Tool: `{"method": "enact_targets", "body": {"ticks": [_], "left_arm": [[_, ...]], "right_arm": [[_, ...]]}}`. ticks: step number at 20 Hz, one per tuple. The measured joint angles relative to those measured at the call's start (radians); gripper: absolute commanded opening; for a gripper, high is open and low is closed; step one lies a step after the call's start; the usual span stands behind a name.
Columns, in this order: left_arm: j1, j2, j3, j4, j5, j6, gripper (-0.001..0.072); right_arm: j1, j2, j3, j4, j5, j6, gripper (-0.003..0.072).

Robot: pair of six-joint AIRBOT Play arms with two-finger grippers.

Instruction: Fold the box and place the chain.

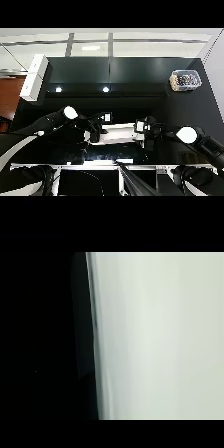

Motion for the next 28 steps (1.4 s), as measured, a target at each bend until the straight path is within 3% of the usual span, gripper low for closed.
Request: {"method": "enact_targets", "body": {"ticks": [11,28], "left_arm": [[0.0,0.0,0.0,0.0,-0.001,0.003,0.0025],[-0.001,0.0,0.0,0.0,0.002,0.0,0.0025]], "right_arm": [[-0.009,-0.084,-0.008,0.192,0.037,-0.109,0.0708],[-0.003,-0.208,-0.054,0.238,-0.004,-0.408,0.0701]]}}
